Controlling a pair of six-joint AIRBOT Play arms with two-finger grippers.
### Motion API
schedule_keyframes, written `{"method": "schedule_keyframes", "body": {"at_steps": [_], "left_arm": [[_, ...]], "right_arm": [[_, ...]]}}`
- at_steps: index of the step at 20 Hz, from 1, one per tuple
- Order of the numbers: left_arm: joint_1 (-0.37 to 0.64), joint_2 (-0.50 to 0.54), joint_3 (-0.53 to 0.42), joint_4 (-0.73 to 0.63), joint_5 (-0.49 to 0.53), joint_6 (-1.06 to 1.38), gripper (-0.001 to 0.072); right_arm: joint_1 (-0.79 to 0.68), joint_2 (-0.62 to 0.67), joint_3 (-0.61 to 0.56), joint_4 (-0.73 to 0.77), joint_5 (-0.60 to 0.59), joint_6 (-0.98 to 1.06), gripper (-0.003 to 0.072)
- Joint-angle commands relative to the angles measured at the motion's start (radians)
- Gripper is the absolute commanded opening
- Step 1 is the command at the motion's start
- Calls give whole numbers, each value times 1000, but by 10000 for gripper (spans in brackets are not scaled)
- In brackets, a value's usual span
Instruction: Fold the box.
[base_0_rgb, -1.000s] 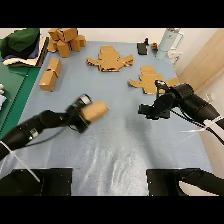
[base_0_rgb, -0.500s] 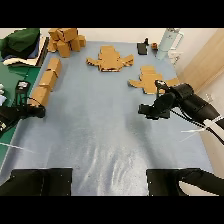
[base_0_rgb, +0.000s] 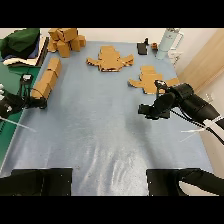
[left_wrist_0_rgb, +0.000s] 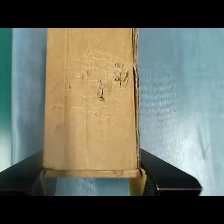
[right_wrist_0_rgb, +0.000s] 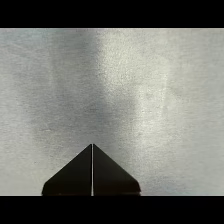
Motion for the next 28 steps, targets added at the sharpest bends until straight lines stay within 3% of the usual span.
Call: {"method": "schedule_keyframes", "body": {"at_steps": [1,7,16,28], "left_arm": [[-29,-110,115,-3,13,-5,485],[-29,-217,240,-10,8,-11,485],[-29,-227,242,-10,26,-38,486],[-29,-256,243,-10,-101,-217,486]], "right_arm": [[0,0,1,0,0,0,7],[0,0,1,0,0,0,7],[0,0,1,0,0,0,7],[0,0,1,0,0,0,7]]}}
